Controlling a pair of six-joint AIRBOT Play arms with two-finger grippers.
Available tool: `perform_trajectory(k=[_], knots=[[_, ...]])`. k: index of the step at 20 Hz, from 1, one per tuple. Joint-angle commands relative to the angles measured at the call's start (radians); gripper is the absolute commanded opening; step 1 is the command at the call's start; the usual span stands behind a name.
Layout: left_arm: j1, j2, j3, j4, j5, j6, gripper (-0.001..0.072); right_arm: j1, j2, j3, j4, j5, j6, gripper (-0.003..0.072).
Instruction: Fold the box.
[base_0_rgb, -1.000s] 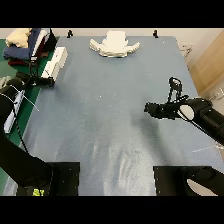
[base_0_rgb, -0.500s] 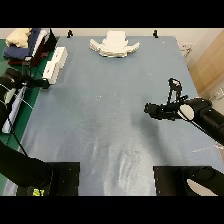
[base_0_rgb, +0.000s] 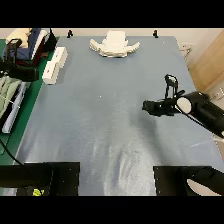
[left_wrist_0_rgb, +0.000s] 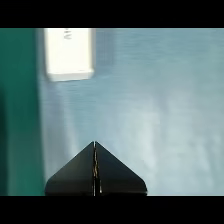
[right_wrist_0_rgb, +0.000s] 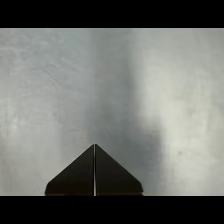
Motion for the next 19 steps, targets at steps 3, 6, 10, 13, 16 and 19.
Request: perform_trajectory(k=[3,6,10,13,16,19], knots=[[-0.301,0.043,0.0,-0.013,-0.208,-0.224,0.0016,0.0,-0.278,0.32,0.031,0.137,-0.15,0.0005],[-0.449,0.031,0.0,-0.013,-0.181,-0.314,0.0016,0.0,-0.375,0.434,0.116,0.148,-0.19,0.0005],[-0.553,0.026,0.0,-0.014,-0.139,-0.323,0.0016,0.0,-0.386,0.451,0.208,0.14,-0.189,0.0005],[-0.595,0.026,0.0,-0.014,-0.136,-0.323,0.0017,0.0,-0.387,0.451,0.208,0.14,-0.189,0.0005],[-0.613,0.026,0.0,-0.016,-0.137,-0.323,0.0017,0.0,-0.387,0.451,0.207,0.14,-0.189,0.0005],[-0.614,0.026,0.0,-0.016,-0.137,-0.323,0.0017,0.0,-0.387,0.451,0.207,0.14,-0.189,0.0005]])
